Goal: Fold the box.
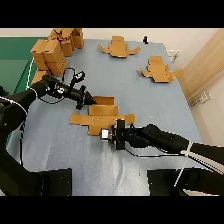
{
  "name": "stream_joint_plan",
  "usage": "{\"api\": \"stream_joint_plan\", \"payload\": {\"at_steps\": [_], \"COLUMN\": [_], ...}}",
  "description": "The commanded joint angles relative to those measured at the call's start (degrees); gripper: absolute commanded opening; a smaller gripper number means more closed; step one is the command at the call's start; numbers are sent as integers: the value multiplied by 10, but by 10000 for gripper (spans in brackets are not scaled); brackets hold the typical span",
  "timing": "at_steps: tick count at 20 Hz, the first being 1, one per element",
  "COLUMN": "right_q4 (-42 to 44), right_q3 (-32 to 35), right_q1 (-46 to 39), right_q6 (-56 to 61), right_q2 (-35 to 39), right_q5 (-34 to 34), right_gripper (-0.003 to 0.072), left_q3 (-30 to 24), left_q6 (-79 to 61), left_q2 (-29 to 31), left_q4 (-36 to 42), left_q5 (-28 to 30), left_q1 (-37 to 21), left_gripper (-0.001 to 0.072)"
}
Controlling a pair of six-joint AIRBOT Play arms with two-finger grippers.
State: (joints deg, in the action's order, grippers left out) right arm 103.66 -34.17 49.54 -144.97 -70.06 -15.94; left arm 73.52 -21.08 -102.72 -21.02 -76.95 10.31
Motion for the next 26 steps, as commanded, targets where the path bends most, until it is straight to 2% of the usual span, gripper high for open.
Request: {"api": "stream_joint_plan", "payload": {"at_steps": [1, 14, 15, 16, 17, 19, 23, 26], "right_q4": [-4, -6, -6, -6, -6, -14, -26, -48], "right_q3": [-5, -67, -67, -67, -67, -67, -67, -67], "right_q1": [-3, -49, -54, -58, -64, -67, -76, -78], "right_q6": [1, 28, 47, 61, 78, 91, 108, 119], "right_q2": [-14, -9, -9, -9, -9, -9, -9, -9], "right_q5": [40, 32, 27, 17, 11, 9, 11, 9], "right_gripper": [433, 433, 441, 509, 547, 547, 598, 598], "left_q3": [0, 0, 0, 0, 0, 0, 0, 0], "left_q6": [1, 13, 12, 12, 12, 12, 13, 12], "left_q2": [0, 0, 0, 0, 0, 0, 0, 0], "left_q4": [0, -3, -5, -5, -5, -5, -10, -13], "left_q5": [-9, -52, -51, -51, -52, -51, -52, -54], "left_q1": [0, 0, 0, 0, 0, 0, 0, 0], "left_gripper": [15, 15, 15, 14, 15, 15, 15, 15]}}
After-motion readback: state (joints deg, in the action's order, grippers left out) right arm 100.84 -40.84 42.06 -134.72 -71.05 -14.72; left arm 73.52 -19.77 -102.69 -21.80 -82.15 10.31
